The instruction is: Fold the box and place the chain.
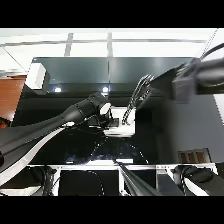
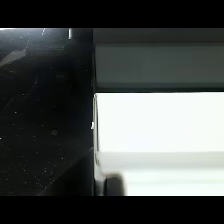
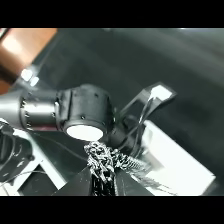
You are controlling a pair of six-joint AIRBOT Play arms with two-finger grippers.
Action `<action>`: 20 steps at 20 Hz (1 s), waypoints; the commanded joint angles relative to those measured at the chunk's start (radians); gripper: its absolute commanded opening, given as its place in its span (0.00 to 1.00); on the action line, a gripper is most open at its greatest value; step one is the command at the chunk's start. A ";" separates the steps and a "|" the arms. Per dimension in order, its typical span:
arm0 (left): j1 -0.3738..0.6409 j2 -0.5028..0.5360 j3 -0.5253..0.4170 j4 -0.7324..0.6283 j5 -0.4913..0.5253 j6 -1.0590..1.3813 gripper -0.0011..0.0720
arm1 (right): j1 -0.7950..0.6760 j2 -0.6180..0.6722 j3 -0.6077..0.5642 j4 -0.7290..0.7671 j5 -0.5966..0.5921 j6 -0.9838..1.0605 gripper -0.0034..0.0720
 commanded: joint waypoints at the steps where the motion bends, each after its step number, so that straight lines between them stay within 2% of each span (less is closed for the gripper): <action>1: 0.000 0.000 0.000 0.000 0.000 0.000 0.05 | 0.061 0.001 -0.209 0.015 -0.132 0.001 0.06; 5: 0.000 0.000 0.000 0.000 0.000 0.000 0.05 | 0.061 0.001 -0.392 -0.037 -0.194 0.001 0.06; 8: 0.000 0.000 0.000 0.000 0.001 0.000 0.05 | 0.064 -0.005 -0.502 -0.021 -0.261 0.019 0.06; 13: 0.000 0.000 0.000 0.000 0.001 0.000 0.05 | 0.120 -0.079 -0.572 -0.017 -0.381 0.064 0.07; 14: 0.000 0.000 0.000 0.000 0.001 0.000 0.05 | 0.132 -0.097 -0.572 -0.017 -0.394 0.071 0.23; 15: 0.000 0.000 0.000 0.000 0.001 0.000 0.05 | 0.134 -0.105 -0.571 -0.021 -0.393 0.070 0.51; 17: 0.000 0.000 0.000 0.000 0.001 0.000 0.05 | 0.091 -0.096 -0.550 -0.104 -0.325 0.071 0.53; 20: 0.000 0.000 0.000 0.000 0.000 0.000 0.05 | -0.051 -0.039 -0.518 -0.348 -0.180 0.071 0.53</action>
